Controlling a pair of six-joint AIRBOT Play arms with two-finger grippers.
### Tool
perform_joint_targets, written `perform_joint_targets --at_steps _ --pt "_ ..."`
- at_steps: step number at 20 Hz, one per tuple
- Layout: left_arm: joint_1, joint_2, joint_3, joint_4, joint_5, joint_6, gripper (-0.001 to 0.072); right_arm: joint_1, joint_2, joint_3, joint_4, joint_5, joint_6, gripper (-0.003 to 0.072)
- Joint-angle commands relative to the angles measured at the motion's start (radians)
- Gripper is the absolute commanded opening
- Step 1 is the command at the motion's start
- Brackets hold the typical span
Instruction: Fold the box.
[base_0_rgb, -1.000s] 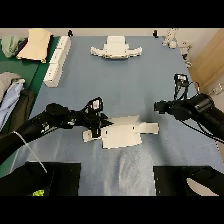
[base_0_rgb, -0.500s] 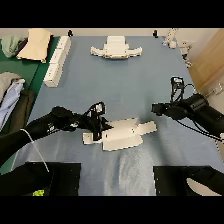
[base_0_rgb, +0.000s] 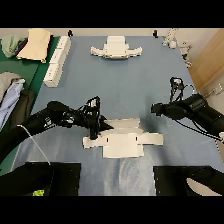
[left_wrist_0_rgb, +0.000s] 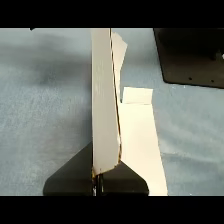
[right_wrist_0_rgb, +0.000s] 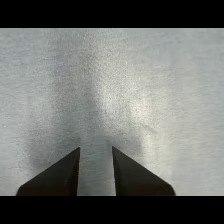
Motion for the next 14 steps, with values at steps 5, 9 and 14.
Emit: perform_joint_targets --at_steps 5,9,14 --pt "0.015 -0.055 0.011 0.073 -0.031 -0.058 0.0016 0.000 -0.001 0.000 0.014 0.001 0.000 0.0307" --pt "0.015 -0.076 0.011 0.081 -0.036 -0.064 0.0016 0.000 -0.001 0.001 0.020 0.001 0.000 0.0307" --pt "0.016 -0.076 0.008 0.081 -0.035 -0.108 0.0016 0.000 -0.001 0.000 0.021 0.001 0.000 0.0307"
